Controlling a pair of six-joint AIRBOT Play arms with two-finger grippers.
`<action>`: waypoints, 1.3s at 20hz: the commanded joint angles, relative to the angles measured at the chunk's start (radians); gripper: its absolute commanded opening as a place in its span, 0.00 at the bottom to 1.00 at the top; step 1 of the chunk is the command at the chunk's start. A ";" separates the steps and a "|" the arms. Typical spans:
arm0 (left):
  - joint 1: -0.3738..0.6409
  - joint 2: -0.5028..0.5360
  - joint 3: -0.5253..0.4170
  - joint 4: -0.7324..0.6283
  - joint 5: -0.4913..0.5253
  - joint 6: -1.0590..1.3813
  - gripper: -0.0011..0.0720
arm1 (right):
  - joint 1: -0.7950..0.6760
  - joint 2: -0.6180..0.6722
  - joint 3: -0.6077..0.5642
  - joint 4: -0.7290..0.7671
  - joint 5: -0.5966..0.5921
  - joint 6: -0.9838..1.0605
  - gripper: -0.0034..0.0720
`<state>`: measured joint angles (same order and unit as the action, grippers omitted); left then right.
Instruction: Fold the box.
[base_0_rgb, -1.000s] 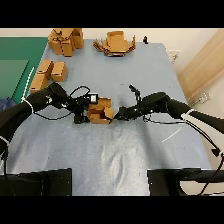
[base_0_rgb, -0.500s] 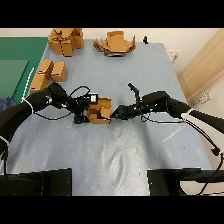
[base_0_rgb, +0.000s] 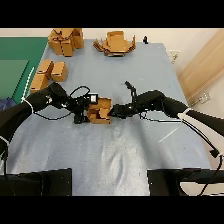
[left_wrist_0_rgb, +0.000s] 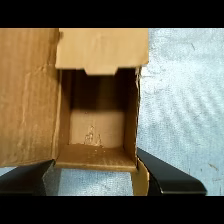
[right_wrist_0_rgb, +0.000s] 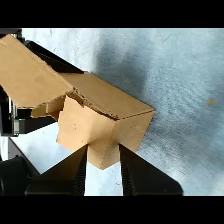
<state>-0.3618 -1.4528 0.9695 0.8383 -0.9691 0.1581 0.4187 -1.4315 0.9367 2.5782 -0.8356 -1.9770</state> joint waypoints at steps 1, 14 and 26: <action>0.000 0.001 0.000 0.000 0.000 0.000 0.56 | 0.055 -0.001 0.039 -0.174 0.039 0.187 0.48; 0.000 0.001 0.000 0.000 0.000 -0.002 0.56 | 0.274 -0.146 0.355 -0.830 -0.128 0.969 0.53; 0.000 0.001 0.000 -0.004 0.000 -0.002 0.56 | 0.387 -0.319 0.579 -1.079 -0.377 1.212 0.29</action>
<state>-0.3611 -1.4525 0.9695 0.8368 -0.9695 0.1562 0.7975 -1.7287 1.4937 1.5379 -1.1801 -0.8078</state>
